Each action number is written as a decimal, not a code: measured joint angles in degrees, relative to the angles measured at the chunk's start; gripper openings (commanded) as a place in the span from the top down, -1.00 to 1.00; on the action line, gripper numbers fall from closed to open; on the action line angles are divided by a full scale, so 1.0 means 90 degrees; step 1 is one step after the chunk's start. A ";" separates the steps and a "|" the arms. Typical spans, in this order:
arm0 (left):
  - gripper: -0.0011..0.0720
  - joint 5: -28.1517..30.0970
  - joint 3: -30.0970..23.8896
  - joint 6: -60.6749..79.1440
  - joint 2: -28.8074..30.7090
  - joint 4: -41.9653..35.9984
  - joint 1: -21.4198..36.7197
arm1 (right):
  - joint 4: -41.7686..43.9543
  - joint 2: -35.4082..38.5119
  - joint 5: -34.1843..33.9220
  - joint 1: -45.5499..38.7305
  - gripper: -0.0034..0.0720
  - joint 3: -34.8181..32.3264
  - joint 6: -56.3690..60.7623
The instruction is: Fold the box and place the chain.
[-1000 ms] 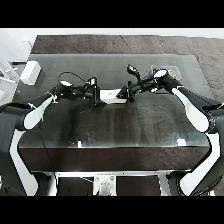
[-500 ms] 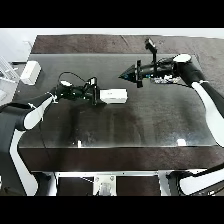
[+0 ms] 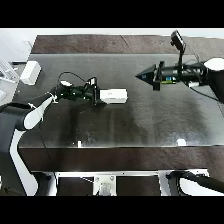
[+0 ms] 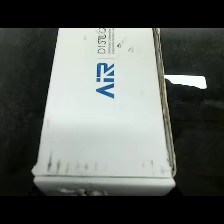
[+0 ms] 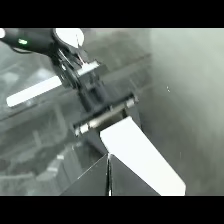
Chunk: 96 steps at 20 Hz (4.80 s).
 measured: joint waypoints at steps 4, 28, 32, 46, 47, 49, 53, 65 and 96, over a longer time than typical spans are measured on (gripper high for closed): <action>-0.50 -0.0002 0.0000 0.0002 0.0000 0.0000 0.0000 | -0.0032 0.0593 -0.0408 -0.0170 0.88 -0.0935 0.0124; 0.93 0.0041 0.0039 -0.1027 0.1122 -0.0308 0.0423 | -0.0029 0.0984 -0.0862 -0.0389 0.88 -0.2050 0.0491; 0.93 0.0498 0.0039 -0.1877 0.2062 0.0109 0.1061 | 0.0095 0.0984 -0.0865 -0.0391 0.88 -0.2050 0.0505; 0.93 0.2987 -0.0483 -0.4568 0.2897 0.1212 0.4114 | 0.0231 0.0984 -0.0865 -0.0391 0.88 -0.2052 0.0515; 0.93 0.3084 -0.0549 -0.4634 0.2846 0.1214 0.4204 | 0.0233 0.0984 -0.0869 -0.0391 0.88 -0.2052 0.0515; 0.93 0.3194 -0.0629 -0.4736 0.2679 0.1273 0.4335 | 0.0240 0.0984 -0.0891 -0.0391 0.88 -0.2055 0.0515; 0.93 0.3453 -0.0692 -0.5022 0.2317 0.1321 0.4413 | 0.0245 0.0984 -0.0937 -0.0391 0.88 -0.2057 0.0515; 0.93 0.3917 -0.0690 -0.4330 0.1824 0.0736 0.4449 | 0.0425 0.0984 -0.0933 -0.0386 0.88 -0.2067 0.0515; -1.00 0.4272 -0.0408 -0.2407 0.1739 -0.0510 0.4248 | 0.0573 0.0984 -0.0884 -0.0386 -0.38 -0.2091 0.0566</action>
